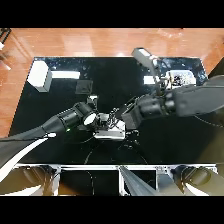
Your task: Fold the box and place the chain.
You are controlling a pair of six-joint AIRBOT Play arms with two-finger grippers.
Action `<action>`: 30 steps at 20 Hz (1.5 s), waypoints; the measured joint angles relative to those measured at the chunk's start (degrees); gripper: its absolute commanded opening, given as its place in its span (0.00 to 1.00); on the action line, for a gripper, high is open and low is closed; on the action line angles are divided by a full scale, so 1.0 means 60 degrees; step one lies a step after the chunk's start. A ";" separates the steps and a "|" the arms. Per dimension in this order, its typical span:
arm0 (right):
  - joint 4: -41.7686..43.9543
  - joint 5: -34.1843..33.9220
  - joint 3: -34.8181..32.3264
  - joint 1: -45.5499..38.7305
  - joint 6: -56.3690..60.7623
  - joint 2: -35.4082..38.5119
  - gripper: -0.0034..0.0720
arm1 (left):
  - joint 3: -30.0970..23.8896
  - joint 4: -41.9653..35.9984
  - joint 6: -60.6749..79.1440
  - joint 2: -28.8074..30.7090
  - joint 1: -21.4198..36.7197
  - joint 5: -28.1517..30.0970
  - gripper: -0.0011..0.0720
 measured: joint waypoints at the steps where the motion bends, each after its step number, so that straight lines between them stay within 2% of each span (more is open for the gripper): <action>1: -0.0077 0.0076 -0.0069 0.0062 0.0000 -0.0087 0.08 | 0.0000 0.0000 0.0000 0.0000 0.0004 0.0000 0.04; 7: -0.0382 0.0576 -0.0892 0.0215 0.0029 -0.0299 0.08 | 0.0000 0.0000 0.0000 0.0000 0.0004 0.0000 0.04; 10: -0.0386 0.1293 -0.1333 0.0415 0.0029 -0.0368 0.08 | 0.0000 0.0004 -0.0004 0.0000 0.0004 0.0000 0.04; 11: -0.0386 0.1494 -0.1421 0.0481 0.0033 -0.0423 0.13 | 0.0000 0.0000 0.0000 0.0000 0.0004 0.0000 0.04; 13: -0.0419 0.1738 -0.1530 0.0550 0.0131 -0.0532 0.71 | 0.0000 0.0000 -0.0004 0.0000 0.0004 -0.0004 0.04; 17: -0.0648 0.1614 -0.1621 0.0317 0.0342 -0.0597 0.73 | 0.0000 0.0000 -0.0004 0.0000 0.0004 -0.0007 0.04; 21: -0.1796 0.0444 -0.1683 -0.0601 0.0321 -0.0175 0.74 | 0.0000 0.0000 -0.0004 0.0000 0.0004 -0.0029 0.04; 22: -0.2178 0.0182 -0.1774 -0.0900 0.0310 -0.0007 0.80 | 0.0004 0.0000 -0.0004 0.0000 0.0004 -0.0040 0.04; 23: -0.2586 -0.0080 -0.1956 -0.1235 0.0248 0.0168 0.99 | 0.0000 0.0000 -0.0004 0.0000 0.0004 -0.0051 0.04; 27: -0.3391 -0.0335 -0.3293 -0.2178 -0.0051 0.0514 0.99 | 0.0004 0.0000 -0.0004 0.0000 0.0004 -0.0066 0.04; 30: -0.3136 0.0535 -0.4532 -0.2197 -0.0670 0.0605 0.98 | 0.0004 -0.0004 -0.0004 0.0000 0.0004 -0.0076 0.04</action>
